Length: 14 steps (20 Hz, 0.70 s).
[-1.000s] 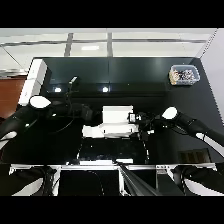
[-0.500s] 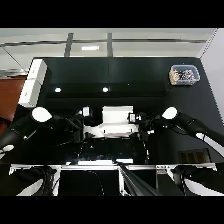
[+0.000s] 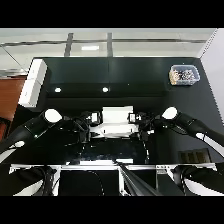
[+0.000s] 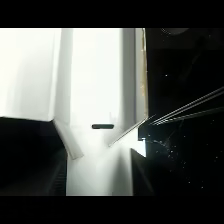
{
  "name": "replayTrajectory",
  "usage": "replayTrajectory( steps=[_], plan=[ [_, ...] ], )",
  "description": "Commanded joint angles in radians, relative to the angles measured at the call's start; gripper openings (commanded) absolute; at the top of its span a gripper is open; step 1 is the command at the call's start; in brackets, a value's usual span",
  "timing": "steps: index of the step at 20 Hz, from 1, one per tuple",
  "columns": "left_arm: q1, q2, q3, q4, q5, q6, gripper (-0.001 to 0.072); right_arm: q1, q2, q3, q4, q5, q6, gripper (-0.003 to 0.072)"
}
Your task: Fold the box and place the chain.
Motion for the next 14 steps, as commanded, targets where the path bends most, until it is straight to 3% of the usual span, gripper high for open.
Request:
replayTrajectory(
  steps=[1,3,5,14],
  plan=[
    [-0.026,-0.006,0.002,-0.028,0.019,0.009,0.0369,0.001,0.000,0.000,0.000,0.000,0.000,0.0284],
    [-0.035,-0.006,0.002,-0.027,0.021,0.008,0.0324,0.001,0.000,0.000,0.000,0.000,0.000,0.0284],
    [-0.046,-0.006,0.002,-0.030,0.038,0.008,0.0158,0.001,0.000,0.000,0.000,0.000,0.000,0.0284],
    [-0.153,-0.055,0.003,-0.162,0.190,0.002,0.0159,0.001,0.000,0.000,0.000,0.000,0.000,0.0284]
  ],
)
